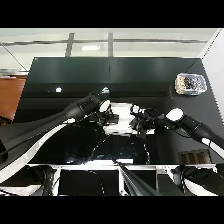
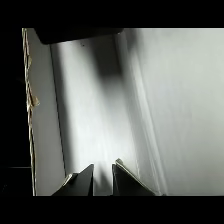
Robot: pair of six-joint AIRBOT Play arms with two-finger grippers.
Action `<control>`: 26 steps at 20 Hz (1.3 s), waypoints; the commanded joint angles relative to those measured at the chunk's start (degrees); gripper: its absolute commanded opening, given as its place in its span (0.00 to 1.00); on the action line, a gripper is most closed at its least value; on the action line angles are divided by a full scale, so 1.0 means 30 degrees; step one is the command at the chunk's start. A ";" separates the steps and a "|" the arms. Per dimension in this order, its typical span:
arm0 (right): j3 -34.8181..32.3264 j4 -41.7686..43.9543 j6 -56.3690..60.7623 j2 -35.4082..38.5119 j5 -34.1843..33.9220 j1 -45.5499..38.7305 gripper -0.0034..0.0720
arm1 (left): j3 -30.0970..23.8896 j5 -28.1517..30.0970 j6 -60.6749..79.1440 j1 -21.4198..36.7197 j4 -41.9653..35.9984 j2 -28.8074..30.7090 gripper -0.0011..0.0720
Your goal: Fold the box and place the chain.
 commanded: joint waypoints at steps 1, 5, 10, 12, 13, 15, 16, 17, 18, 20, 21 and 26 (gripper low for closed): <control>0.0015 -0.0248 0.0947 -0.0168 -0.0408 -0.0007 0.40 | -0.0015 -0.0044 0.0007 0.0022 0.0022 0.0007 0.05; 0.0015 -0.1282 0.3060 -0.0168 -0.0736 -0.0044 0.31 | -0.0015 -0.0051 0.0007 0.0022 0.0022 0.0007 0.05; 0.0044 -0.1617 0.5792 0.0335 -0.0459 -0.0131 0.05 | -0.0015 -0.0109 0.0000 0.0022 0.0022 0.0007 0.05; 0.0474 -0.2703 0.9151 0.1763 0.1392 -0.1137 0.06 | -0.0015 -0.0240 0.0007 0.0022 0.0022 0.0007 0.05; 0.0823 -0.4065 1.1795 0.2754 0.2586 -0.2208 0.06 | -0.0015 -0.0408 0.0007 0.0022 0.0029 0.0007 0.05; 0.1078 -0.7060 1.7384 0.4772 0.4051 -0.5180 0.07 | -0.0015 -0.0590 0.0000 0.0022 0.0036 0.0007 0.05; 0.1035 -0.8619 2.0422 0.5683 0.4211 -0.7286 0.07 | -0.0015 -0.0576 0.0007 0.0022 0.0102 0.0007 0.05; 0.0867 -0.9275 2.2607 0.6135 0.3796 -0.9107 0.07 | -0.0015 -0.0576 0.0007 0.0029 0.0255 0.0007 0.05; 0.0510 -0.9158 2.4851 0.6215 0.3111 -1.0703 0.07 | -0.0015 -0.0576 0.0000 0.0080 0.0219 0.0007 0.05; -0.0685 -0.8320 2.7256 0.5712 0.2827 -1.2364 0.07 | -0.0015 -0.0583 0.0000 0.0138 0.0153 0.0007 0.05; -0.1239 -0.7752 2.7263 0.5173 0.3570 -1.2451 0.07 | -0.0015 -0.0576 0.0000 0.0146 0.0102 0.0007 0.05; -0.2579 -0.3198 2.3554 0.1530 0.6506 -1.0193 0.07 | -0.0015 -0.0568 0.0000 0.0138 0.0080 0.0007 0.05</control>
